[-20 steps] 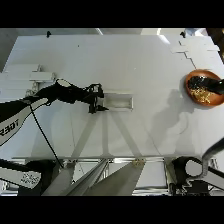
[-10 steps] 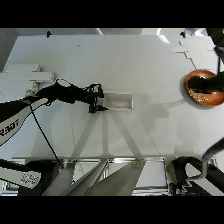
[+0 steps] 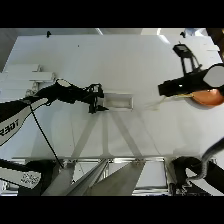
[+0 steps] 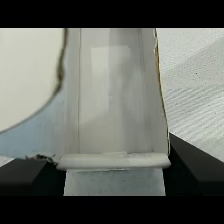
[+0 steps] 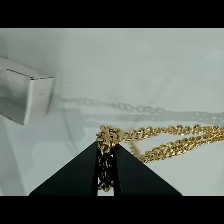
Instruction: Fold the box and place the chain.
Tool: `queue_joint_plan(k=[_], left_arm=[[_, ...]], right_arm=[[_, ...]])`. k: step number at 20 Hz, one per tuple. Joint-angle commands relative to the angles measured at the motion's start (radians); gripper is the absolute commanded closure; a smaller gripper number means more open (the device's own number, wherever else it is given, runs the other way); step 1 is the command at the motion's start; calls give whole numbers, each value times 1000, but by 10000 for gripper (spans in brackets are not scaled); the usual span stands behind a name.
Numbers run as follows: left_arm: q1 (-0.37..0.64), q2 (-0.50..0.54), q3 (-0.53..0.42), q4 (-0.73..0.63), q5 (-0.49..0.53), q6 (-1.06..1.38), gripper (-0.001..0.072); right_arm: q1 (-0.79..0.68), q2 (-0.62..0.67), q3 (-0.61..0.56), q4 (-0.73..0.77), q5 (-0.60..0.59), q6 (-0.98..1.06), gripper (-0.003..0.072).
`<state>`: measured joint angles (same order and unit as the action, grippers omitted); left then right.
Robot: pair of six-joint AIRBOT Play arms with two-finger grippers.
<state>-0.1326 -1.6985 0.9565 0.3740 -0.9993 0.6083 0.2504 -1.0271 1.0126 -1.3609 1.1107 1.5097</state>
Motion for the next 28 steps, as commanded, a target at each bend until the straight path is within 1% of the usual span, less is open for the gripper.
queue_joint_plan(k=[1, 2, 6, 9, 12, 15, 18, 19, 21, 23, 26, 28], left_arm=[[0, 0, 1, 0, 0, 0, 384], [0, 0, 1, 0, 0, 0, 384], [0, 0, 1, 0, 0, 0, 384], [0, 0, 1, 0, 0, 0, 384], [0, 0, 1, 0, 0, 0, 384], [0, 0, 1, 0, 0, 0, 384], [0, 0, 1, 0, 0, 0, 384], [0, 0, 1, 0, 0, 0, 384], [0, 0, 1, 0, 0, 0, 384], [0, 0, 1, 0, 0, 0, 384], [0, 0, 1, 0, 0, 0, 384], [0, 0, 1, 0, 0, 0, 384]], right_arm=[[92, -5, 1, 106, -83, -2, 673], [104, -10, 1, 136, -97, -9, 673], [122, -49, 1, 336, -137, -172, 673], [122, -85, 1, 466, -196, -264, 673], [122, -105, 1, 578, -217, -430, 674], [122, -122, 1, 639, -229, -575, 676], [122, -148, 2, 682, -261, -665, 677], [122, -160, 2, 719, -254, -707, 678], [122, -177, 2, 788, -205, -811, 678], [122, -189, 2, 782, -164, -846, 677], [122, -215, 2, 732, -140, -845, 677], [122, -241, 2, 726, -77, -879, 677]])
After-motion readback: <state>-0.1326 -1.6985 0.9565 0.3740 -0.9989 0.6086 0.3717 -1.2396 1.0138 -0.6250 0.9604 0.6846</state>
